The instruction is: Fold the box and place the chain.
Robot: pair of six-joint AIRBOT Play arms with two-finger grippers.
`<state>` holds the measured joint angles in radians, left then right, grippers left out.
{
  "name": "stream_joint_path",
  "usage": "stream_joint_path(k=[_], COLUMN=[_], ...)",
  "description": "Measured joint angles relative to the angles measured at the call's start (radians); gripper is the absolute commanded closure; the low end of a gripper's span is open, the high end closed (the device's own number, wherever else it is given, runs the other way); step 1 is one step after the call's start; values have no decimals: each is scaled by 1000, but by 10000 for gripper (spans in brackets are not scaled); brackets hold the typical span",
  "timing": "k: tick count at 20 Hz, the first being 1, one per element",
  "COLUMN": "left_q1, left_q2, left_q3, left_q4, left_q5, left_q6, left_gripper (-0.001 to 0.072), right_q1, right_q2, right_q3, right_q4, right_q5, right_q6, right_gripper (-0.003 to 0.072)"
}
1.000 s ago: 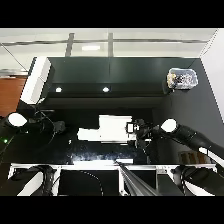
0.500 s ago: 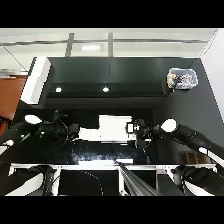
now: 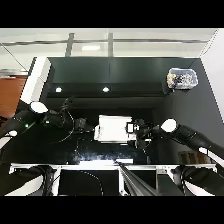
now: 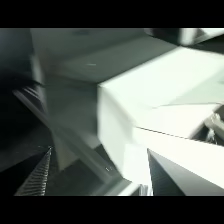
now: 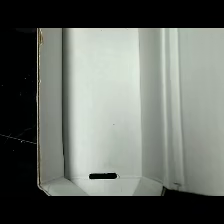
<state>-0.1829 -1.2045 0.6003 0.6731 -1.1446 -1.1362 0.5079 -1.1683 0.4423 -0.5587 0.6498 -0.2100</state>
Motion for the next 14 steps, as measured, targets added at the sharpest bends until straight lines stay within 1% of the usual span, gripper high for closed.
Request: stream_joint_path(k=[3, 4, 5, 10, 14], left_q1=[-45, -68, -98, -258, -332], left_q2=[-2, -2, -3, -3, -3], left_q3=[45, 53, 58, 71, 73], left_q4=[15, 25, 42, 176, 238], left_q5=[-18, -13, 3, 145, 241], left_q6=[-12, -21, -38, -188, -305], left_gripper=[10, 40, 40, 40, 41], right_q1=[0, 0, 0, 0, 0], right_q2=[0, 0, 0, 0, 0], right_q3=[0, 0, 0, 0, 0], right_q4=[0, 0, 0, 0, 0], right_q5=[0, 0, 0, 0, 0], right_q6=[0, 0, 0, 0, 0], right_gripper=[195, 195, 195, 195, 195])
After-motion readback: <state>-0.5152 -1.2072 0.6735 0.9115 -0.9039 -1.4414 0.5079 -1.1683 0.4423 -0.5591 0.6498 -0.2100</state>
